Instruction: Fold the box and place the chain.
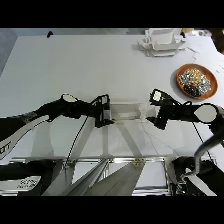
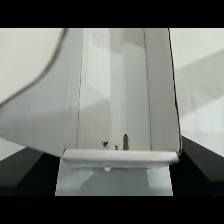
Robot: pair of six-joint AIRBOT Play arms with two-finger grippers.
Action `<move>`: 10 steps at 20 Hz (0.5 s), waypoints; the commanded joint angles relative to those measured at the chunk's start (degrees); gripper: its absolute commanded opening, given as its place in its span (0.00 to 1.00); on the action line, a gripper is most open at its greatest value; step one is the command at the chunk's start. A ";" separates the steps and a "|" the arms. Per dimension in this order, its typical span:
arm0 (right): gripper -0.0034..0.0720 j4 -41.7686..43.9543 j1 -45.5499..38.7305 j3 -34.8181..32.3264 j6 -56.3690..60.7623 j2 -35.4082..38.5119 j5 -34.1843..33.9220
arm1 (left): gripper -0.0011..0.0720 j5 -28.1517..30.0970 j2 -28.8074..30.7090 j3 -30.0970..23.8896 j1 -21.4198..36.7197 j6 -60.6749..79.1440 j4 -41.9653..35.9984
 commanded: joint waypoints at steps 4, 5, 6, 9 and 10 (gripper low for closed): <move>0.97 0.04 0.02 0.07 0.02 0.04 0.00 | 0.87 3.21 0.15 0.09 -1.97 -0.26 0.68; 0.97 0.04 0.04 0.07 0.02 0.04 0.00 | 0.86 3.23 0.15 0.09 -1.97 -0.28 0.63; 0.97 0.04 0.02 0.07 0.02 0.04 0.00 | 0.80 3.28 0.15 0.09 -1.97 -0.33 0.61; 0.97 0.07 0.04 0.07 0.02 0.04 0.00 | 0.41 4.31 0.15 0.09 -1.97 -1.05 -0.15; 0.97 0.24 0.04 0.07 0.02 0.04 0.00 | 0.36 5.14 0.15 0.09 -1.97 -1.40 -0.96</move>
